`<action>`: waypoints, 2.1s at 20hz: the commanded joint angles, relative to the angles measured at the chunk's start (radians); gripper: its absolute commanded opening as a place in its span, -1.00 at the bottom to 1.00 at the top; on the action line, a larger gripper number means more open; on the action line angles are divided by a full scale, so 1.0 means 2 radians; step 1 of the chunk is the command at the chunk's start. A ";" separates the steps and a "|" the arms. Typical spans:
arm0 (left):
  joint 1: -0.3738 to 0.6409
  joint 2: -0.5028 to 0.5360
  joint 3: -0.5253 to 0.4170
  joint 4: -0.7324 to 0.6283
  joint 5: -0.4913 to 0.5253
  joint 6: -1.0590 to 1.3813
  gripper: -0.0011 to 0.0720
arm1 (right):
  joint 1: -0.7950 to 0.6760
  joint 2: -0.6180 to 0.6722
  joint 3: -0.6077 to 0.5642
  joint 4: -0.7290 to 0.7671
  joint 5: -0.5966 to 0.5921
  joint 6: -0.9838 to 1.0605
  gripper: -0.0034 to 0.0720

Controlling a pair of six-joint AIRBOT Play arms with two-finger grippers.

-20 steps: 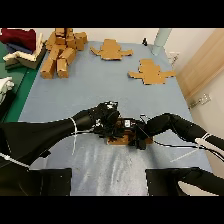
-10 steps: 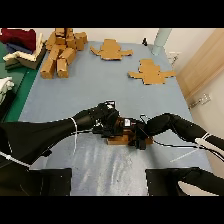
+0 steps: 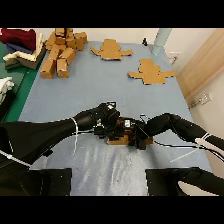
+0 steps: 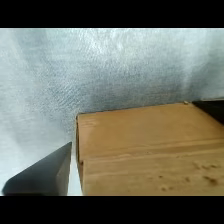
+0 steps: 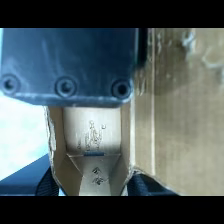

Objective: Fold the box.

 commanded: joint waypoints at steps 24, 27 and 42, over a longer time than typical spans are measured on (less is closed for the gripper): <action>0.130 0.016 0.044 -0.215 -0.133 0.104 0.60 | 0.000 0.000 0.000 0.000 0.000 0.001 0.30; 0.174 0.016 0.044 -0.275 -0.147 0.161 0.60 | 0.000 0.000 0.000 0.000 0.000 0.001 0.30; 0.364 0.093 -0.037 -0.299 -0.207 0.791 -0.95 | 0.000 0.000 0.000 0.000 0.000 0.001 0.30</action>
